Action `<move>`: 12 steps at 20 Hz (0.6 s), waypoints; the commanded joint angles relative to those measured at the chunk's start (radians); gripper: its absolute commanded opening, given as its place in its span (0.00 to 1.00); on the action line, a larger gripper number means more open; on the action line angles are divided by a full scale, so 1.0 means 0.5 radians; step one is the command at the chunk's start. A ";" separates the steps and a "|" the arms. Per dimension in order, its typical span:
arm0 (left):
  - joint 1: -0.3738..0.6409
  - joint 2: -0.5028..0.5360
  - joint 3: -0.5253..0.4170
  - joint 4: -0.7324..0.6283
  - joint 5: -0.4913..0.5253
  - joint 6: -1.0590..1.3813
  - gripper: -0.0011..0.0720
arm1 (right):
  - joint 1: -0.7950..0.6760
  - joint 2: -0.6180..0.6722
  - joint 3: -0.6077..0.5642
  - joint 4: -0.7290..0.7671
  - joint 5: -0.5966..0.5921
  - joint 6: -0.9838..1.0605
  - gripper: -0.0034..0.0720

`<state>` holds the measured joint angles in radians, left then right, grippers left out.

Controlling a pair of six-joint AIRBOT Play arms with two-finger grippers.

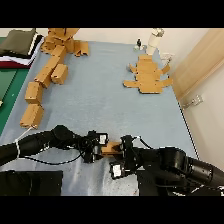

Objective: Fold the box.

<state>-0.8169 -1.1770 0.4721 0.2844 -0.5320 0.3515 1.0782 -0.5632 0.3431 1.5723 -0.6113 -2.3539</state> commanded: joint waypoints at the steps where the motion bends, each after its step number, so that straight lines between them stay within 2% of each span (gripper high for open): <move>1: 0.002 0.000 0.001 0.000 0.001 -0.001 0.74 | 0.005 0.024 0.001 0.146 -0.148 0.002 0.44; 5: 0.002 0.000 0.001 0.000 0.001 -0.002 0.74 | 0.005 0.112 0.027 0.067 -0.157 0.111 0.44; 8: 0.002 0.000 0.001 0.000 0.001 -0.001 0.74 | 0.005 0.237 0.140 0.026 -0.207 0.401 0.44; 9: 0.002 0.000 0.001 0.000 0.001 -0.002 0.74 | 0.002 0.275 0.181 0.027 -0.255 0.580 0.44; 11: 0.002 0.000 0.001 0.000 0.001 -0.001 0.74 | 0.002 0.330 0.222 0.028 -0.403 1.248 0.44; 12: 0.002 0.000 0.001 0.000 0.001 -0.002 0.74 | 0.002 0.346 0.221 0.028 -0.494 1.708 0.37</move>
<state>-0.8169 -1.1770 0.4721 0.2844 -0.5316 0.3511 1.0794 -0.4274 0.4286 1.5909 -0.7574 -1.9648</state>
